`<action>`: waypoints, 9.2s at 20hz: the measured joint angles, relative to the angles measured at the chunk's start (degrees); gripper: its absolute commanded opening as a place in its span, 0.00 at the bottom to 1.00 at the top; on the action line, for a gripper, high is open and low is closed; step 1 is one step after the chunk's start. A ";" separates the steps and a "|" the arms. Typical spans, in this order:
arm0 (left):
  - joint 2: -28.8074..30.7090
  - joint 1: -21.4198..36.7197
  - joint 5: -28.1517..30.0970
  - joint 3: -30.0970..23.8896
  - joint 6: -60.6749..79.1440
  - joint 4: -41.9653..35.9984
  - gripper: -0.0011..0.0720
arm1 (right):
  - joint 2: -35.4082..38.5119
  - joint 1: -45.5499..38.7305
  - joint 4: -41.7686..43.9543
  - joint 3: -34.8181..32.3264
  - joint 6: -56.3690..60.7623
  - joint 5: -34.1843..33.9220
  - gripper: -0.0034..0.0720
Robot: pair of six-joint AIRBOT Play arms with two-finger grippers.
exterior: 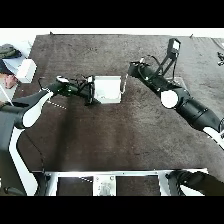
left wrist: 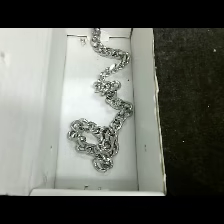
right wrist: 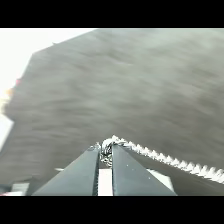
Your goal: Fold the box and place the chain.
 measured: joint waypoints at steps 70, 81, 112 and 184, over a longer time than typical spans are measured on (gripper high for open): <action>0.00 0.00 0.00 0.00 0.02 0.00 0.57 | -11.45 7.76 4.72 7.45 -3.28 -0.55 0.25; 0.00 0.00 0.00 0.00 0.00 0.02 0.57 | -10.67 -3.89 -4.81 5.11 -3.54 22.27 0.55; 0.00 0.00 0.00 0.00 0.02 0.00 0.57 | -25.42 -20.92 1.73 1.33 10.95 5.81 0.03; 0.00 0.00 0.00 0.00 0.00 0.02 0.57 | -0.50 -1.66 -4.09 2.99 4.11 1.81 0.03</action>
